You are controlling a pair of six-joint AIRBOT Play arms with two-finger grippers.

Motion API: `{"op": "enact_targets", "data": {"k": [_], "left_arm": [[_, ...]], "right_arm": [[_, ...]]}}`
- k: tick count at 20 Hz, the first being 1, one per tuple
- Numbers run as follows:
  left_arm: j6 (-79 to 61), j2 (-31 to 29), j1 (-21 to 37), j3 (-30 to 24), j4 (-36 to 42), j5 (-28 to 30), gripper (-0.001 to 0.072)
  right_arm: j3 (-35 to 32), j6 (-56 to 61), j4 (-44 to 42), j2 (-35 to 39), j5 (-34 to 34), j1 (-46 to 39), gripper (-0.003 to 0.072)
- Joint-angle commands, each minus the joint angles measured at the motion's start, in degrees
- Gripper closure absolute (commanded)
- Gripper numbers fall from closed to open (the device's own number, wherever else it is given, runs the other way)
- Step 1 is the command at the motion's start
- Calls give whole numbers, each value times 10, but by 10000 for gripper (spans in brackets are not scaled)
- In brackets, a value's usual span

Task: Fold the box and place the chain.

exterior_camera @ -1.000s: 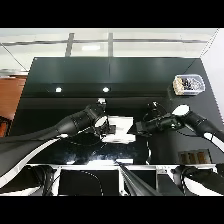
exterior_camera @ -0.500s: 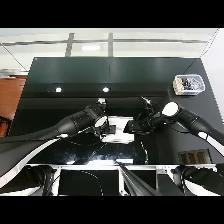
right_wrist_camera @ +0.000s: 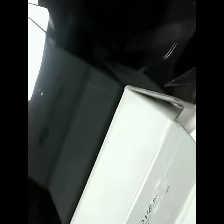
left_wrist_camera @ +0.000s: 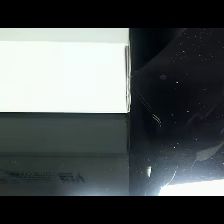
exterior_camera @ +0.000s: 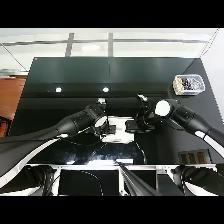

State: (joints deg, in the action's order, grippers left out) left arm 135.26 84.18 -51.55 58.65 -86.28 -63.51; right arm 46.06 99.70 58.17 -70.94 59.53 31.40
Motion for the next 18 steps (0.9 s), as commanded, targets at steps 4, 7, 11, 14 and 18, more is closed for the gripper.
{"op": "enact_targets", "data": {"k": [4, 7, 11, 14, 18], "left_arm": [[0, 0, 0, 0, 0, 0, 676], [0, 0, 0, 0, 0, 0, 677], [0, 0, 0, 0, 0, 0, 676], [0, 0, 0, 0, 0, 0, 676], [0, 0, 0, 0, 0, 0, 677]], "right_arm": [[15, 95, 69, 0, 6, 56, 380], [15, 109, 70, 0, -2, 69, 379], [17, 156, 108, -1, -13, 87, 380], [27, 196, 139, -8, -3, 99, 382], [52, 245, 186, -36, 13, 127, 418]]}}
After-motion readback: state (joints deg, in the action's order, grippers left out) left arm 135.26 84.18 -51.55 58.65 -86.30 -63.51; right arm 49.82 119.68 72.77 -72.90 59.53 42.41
